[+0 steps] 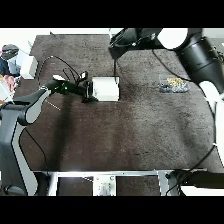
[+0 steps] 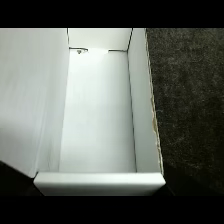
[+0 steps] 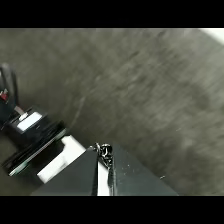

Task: Fold the box and place the chain.

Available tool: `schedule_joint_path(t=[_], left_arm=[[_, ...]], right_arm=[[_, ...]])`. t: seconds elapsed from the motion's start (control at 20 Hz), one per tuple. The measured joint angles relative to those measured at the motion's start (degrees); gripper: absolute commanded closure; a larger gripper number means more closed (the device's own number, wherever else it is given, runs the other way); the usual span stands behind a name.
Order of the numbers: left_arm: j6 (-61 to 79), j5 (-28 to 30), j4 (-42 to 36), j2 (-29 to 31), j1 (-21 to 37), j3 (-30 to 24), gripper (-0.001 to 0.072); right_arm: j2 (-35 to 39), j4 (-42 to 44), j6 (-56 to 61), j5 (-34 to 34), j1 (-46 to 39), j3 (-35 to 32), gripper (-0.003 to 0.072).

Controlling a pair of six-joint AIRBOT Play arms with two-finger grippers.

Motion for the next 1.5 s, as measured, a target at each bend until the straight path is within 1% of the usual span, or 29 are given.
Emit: schedule_joint_path(t=[0.15,0.2,0.25,0.3,0.45,0.55,0.65,0.75,0.9,0.95,1.0,1.05,1.1,1.25,1.5], left_arm=[[0.02,0.00,0.00,0.00,0.00,0.00,0.0300],[0.00,0.00,0.00,0.00,0.00,0.00,0.0300],[0.02,0.00,0.00,0.00,0.00,0.00,0.0301],[0.00,0.00,0.00,0.00,0.00,0.00,0.0300],[0.00,0.00,0.00,0.00,0.00,0.00,0.0301],[0.00,0.00,0.00,0.00,0.00,0.00,0.0301],[0.02,0.00,0.00,0.00,0.00,0.00,0.0301],[0.02,0.00,0.00,0.00,0.00,0.00,0.0301],[0.02,0.00,0.00,0.00,0.00,0.00,0.0301],[0.00,0.00,0.00,0.00,0.00,0.00,0.0301],[0.02,0.00,0.00,0.00,0.00,0.00,0.0301],[0.02,0.00,0.02,0.00,0.00,0.00,0.0301],[0.00,0.00,0.00,0.00,0.00,0.00,0.0301],[0.02,0.00,0.00,0.00,0.00,0.00,0.0301],[0.00,0.00,0.02,0.00,0.00,0.00,0.0301]], right_arm=[[-2.99,0.63,0.02,0.44,0.13,0.02,0.0678],[-4.02,0.72,0.24,0.74,0.20,0.02,0.0633],[-4.92,0.90,0.52,0.87,0.24,0.00,0.0444],[-5.77,0.90,0.79,1.16,0.26,0.00,0.0461],[-7.23,-0.24,1.73,2.62,-0.90,-0.57,0.0462],[-6.82,0.11,2.43,4.13,-3.32,-2.49,0.0462],[-4.74,1.92,2.91,4.90,-6.93,-6.78,0.0462],[-1.66,3.48,3.76,4.46,-11.37,-13.68,0.0461],[3.67,4.55,7.56,-0.61,-19.43,-26.10,0.0459],[4.81,4.74,9.25,-2.34,-22.03,-29.73,0.0443],[5.73,4.87,11.04,-4.15,-24.70,-33.16,0.0331],[6.34,5.05,12.66,-5.99,-27.17,-36.11,0.0317],[6.64,5.16,13.92,-7.54,-29.14,-38.58,0.0341],[6.12,5.84,16.28,-12.31,-33.18,-43.39,0.0344],[1.31,10.73,17.64,-20.20,-35.26,-45.68,0.0344]])
